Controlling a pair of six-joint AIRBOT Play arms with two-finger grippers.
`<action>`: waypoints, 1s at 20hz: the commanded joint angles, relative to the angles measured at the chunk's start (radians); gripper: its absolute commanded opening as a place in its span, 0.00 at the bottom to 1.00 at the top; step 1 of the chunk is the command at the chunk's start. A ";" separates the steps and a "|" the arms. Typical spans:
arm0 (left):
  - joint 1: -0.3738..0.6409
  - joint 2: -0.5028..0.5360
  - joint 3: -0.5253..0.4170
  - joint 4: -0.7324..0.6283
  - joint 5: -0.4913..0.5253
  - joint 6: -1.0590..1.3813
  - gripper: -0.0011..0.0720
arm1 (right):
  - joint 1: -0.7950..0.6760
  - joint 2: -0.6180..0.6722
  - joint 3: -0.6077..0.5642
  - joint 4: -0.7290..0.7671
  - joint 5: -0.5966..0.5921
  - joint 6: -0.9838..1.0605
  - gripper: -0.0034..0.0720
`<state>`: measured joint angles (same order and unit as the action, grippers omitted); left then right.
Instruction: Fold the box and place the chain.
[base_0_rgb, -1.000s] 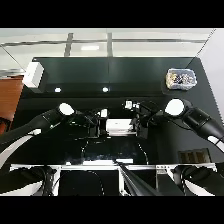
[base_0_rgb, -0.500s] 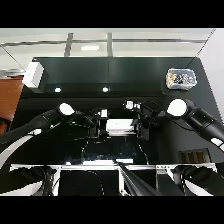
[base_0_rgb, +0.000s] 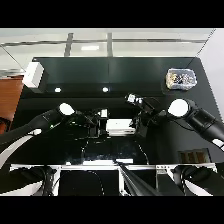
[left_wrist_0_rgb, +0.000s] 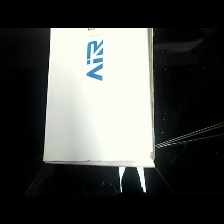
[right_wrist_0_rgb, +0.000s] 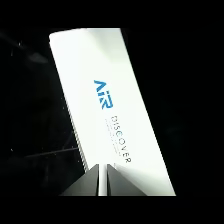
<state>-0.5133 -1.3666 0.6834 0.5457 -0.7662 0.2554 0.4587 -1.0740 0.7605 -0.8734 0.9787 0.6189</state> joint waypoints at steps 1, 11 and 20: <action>0.000 0.000 0.000 0.000 0.000 0.000 0.41 | -0.024 0.002 0.002 0.096 -0.009 0.256 0.12; 0.000 0.000 0.000 0.000 0.000 0.000 0.41 | -0.088 -0.060 -0.130 0.482 -0.095 0.529 0.07; 0.000 0.000 0.000 0.000 0.000 0.000 0.41 | -0.089 -0.222 -0.143 0.434 -0.138 0.529 0.07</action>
<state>-0.5133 -1.3666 0.6834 0.5449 -0.7662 0.2546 0.3706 -1.2610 0.6216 -0.3985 0.8726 1.1454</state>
